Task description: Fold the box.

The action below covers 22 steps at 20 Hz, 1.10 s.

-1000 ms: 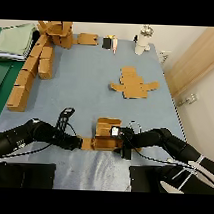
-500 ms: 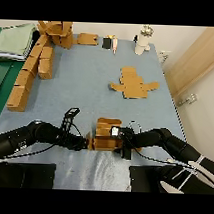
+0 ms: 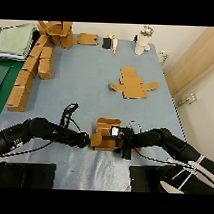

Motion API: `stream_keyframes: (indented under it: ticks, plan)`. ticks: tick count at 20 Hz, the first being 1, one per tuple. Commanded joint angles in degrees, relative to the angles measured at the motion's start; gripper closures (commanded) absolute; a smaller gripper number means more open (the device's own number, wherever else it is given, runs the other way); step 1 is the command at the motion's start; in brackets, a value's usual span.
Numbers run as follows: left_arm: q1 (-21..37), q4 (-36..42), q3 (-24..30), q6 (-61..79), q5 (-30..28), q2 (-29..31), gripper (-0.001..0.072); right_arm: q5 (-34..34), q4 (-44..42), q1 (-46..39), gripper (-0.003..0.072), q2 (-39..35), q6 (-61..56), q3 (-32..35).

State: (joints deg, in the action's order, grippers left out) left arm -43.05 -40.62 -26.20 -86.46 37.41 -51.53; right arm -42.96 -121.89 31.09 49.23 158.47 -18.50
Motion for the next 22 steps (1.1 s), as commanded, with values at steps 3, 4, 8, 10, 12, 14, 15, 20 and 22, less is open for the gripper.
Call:
stream_keyframes:
  ticks: [3, 4, 8, 10, 12, 14, 15, 20, 22]
  plan:
    - [0.98, 1.75, -0.07, 0.79, -1.88, 0.09, 0.038, 0.0, 0.0, 0.04, 0.0169, -0.02, -0.02, 0.02]
    - [0.96, 3.08, -0.11, 1.97, -1.81, 0.09, 0.038, 0.0, 0.0, 0.04, 0.0169, -0.02, -0.02, 0.02]
    - [0.92, 8.94, -0.44, 8.04, -1.84, 0.09, 0.038, 0.0, -0.02, 0.07, 0.0169, -0.02, -0.02, 0.0]
    - [0.92, 8.96, -0.5, 8.04, -1.77, 0.02, 0.0379, 0.0, 0.0, 0.04, 0.017, -0.02, -0.02, 0.02]
    - [0.87, 8.94, -0.5, 8.09, -1.64, -0.46, 0.0347, 0.0, 0.0, 0.04, 0.0169, -0.02, -0.02, 0.02]
    - [0.87, 8.94, -0.5, 8.07, -0.94, -1.68, 0.0196, 0.0, 0.0, 0.04, 0.0169, -0.02, -0.02, 0.02]
    - [0.87, 8.96, -0.52, 8.07, -0.72, -2.49, 0.0195, 0.0, 0.0, 0.04, 0.017, -0.02, -0.02, 0.0]
    - [0.9, 9.86, -0.52, 8.04, -2.43, -3.8, 0.0195, 0.0, 0.0, 0.07, 0.0169, -0.02, -0.02, 0.02]
    - [0.87, 10.43, -0.5, 7.41, -4.46, -3.85, 0.0195, 0.0, 0.0, 0.04, 0.0169, -0.02, -0.02, 0.02]
